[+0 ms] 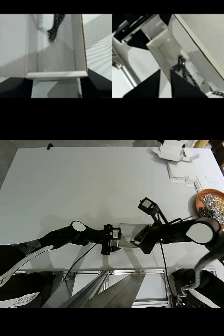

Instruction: Fold the box and place the chain.

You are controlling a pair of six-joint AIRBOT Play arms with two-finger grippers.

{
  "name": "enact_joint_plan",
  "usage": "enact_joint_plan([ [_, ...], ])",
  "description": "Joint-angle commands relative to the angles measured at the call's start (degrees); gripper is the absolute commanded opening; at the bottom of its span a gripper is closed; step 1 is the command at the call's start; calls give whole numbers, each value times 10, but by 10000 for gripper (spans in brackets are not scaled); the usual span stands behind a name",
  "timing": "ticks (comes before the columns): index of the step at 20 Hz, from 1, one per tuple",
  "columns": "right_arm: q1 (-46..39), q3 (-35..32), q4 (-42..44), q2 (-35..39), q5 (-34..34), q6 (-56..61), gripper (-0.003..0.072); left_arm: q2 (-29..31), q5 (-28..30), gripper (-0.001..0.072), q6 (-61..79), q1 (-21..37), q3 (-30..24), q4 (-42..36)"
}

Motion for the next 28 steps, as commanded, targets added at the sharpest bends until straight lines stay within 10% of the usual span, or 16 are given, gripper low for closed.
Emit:
enact_joint_plan([
  [1,1,-2,-2,-25,-2,-80,261,0,0,276,0,0,0,0],
  [8,-151,2,-120,41,162,-553,229,0,0,276,0,0,0,0],
  [14,-322,-4,-161,-10,52,-671,229,0,0,276,0,0,0,0],
  [28,-298,-4,-191,-223,-27,-796,226,0,0,276,0,0,0,0],
])
